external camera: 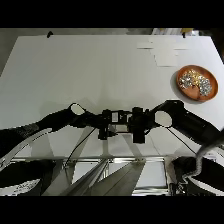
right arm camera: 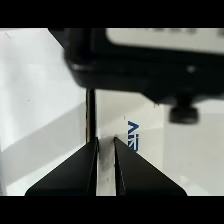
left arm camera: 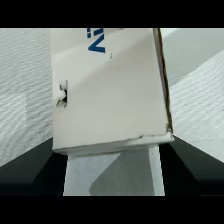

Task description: Fold the box and place the chain.

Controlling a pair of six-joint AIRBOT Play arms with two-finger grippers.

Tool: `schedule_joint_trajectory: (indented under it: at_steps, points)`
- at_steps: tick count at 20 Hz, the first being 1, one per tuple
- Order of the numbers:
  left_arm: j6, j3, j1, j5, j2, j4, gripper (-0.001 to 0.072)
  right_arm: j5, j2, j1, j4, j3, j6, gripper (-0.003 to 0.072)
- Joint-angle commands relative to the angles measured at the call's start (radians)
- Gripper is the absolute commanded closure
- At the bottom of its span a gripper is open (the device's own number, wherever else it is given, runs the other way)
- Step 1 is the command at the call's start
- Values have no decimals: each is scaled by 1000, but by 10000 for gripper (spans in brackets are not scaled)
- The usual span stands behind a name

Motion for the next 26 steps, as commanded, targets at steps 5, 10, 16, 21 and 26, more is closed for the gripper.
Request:
schedule_joint_trajectory:
  at_steps: [5,10,16,21,26]
  points:
    - [0,0,0,2,1,-1,502,-4,9,0,23,-20,0,550]
    - [0,0,0,2,1,-1,502,-3,93,-1,23,-20,0,550]
    - [0,0,0,2,0,-1,502,-3,73,-1,19,-21,3,665]
    - [0,0,0,2,0,-1,502,-3,48,0,21,-21,31,665]
    - [0,0,0,2,1,-1,502,16,32,0,23,-21,30,665]
